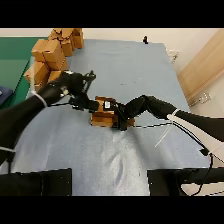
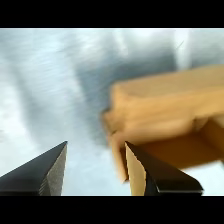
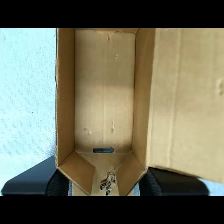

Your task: Fold the box.

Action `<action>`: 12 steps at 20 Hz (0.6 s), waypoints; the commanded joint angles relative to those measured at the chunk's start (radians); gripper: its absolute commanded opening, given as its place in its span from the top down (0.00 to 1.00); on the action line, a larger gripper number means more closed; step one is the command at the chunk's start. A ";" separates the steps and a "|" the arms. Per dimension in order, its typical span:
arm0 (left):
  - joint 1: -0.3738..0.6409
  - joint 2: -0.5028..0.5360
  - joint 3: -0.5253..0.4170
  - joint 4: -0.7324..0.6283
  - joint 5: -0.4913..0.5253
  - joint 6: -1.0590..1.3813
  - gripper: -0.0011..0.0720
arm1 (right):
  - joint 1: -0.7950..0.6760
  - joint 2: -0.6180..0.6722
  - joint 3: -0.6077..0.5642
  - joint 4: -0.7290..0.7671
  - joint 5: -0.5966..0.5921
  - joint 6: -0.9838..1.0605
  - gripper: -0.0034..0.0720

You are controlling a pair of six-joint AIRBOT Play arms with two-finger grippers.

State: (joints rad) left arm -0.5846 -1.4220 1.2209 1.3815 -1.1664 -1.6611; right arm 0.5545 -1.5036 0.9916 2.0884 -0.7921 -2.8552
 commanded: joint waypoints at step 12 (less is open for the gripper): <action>0.549 0.075 -0.251 -0.724 -0.118 1.878 0.04 | 0.000 0.000 0.000 0.003 -0.003 0.002 0.95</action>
